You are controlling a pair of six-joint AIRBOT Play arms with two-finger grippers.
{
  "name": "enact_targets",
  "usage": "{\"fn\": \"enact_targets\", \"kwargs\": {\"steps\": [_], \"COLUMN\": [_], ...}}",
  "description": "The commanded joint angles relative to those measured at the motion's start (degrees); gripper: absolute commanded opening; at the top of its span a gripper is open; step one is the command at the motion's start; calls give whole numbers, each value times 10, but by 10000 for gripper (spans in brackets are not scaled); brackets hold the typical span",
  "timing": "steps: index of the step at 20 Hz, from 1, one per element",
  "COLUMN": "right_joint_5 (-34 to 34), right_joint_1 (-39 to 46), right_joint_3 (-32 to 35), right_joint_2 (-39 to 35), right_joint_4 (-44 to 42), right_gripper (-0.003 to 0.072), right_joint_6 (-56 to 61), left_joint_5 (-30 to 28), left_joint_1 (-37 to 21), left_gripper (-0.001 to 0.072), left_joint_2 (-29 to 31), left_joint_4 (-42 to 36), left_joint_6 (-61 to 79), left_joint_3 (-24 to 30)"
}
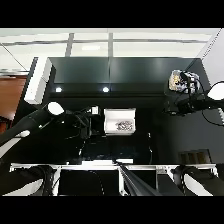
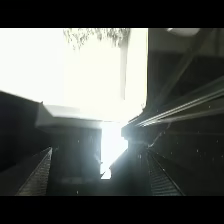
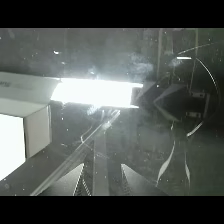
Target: Fold the box and place the chain.
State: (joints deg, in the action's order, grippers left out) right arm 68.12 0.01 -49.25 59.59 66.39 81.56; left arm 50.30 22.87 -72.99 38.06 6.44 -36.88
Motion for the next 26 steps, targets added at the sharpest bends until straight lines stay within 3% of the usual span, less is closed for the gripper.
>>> {"fn": "enact_targets", "kwargs": {"steps": [1,5,14,15,18,19,20,21,22,24,26], "right_joint_5": [-12,-13,-16,-16,-28,-41,-74,-117,-169,-229,-234], "right_joint_1": [0,0,0,0,-2,-6,-14,-29,-51,-95,-129], "right_joint_3": [2,2,2,2,2,2,2,2,2,-9,-22], "right_joint_2": [0,0,0,0,0,0,1,4,10,40,84], "right_joint_4": [-2,-3,-3,-3,-3,-8,-41,-86,-122,-165,-221], "right_gripper": [279,279,279,279,280,283,371,538,641,642,641], "right_joint_6": [2,2,1,1,1,2,3,2,-5,-20,-76], "left_joint_5": [22,-9,-16,-18,-19,-22,-23,-23,-23,-23,-24], "left_joint_1": [-7,6,26,30,46,49,50,50,50,50,50], "left_gripper": [713,713,709,671,347,331,331,330,330,330,330], "left_joint_2": [-55,-62,-76,-76,-76,-76,-76,-76,-76,-76,-76], "left_joint_4": [-75,-91,-81,-73,-53,-53,-53,-53,-53,-53,-53], "left_joint_6": [75,81,58,57,57,57,57,57,57,57,57], "left_joint_3": [-15,-21,-37,-37,-37,-37,-37,-37,-37,-37,-37]}}
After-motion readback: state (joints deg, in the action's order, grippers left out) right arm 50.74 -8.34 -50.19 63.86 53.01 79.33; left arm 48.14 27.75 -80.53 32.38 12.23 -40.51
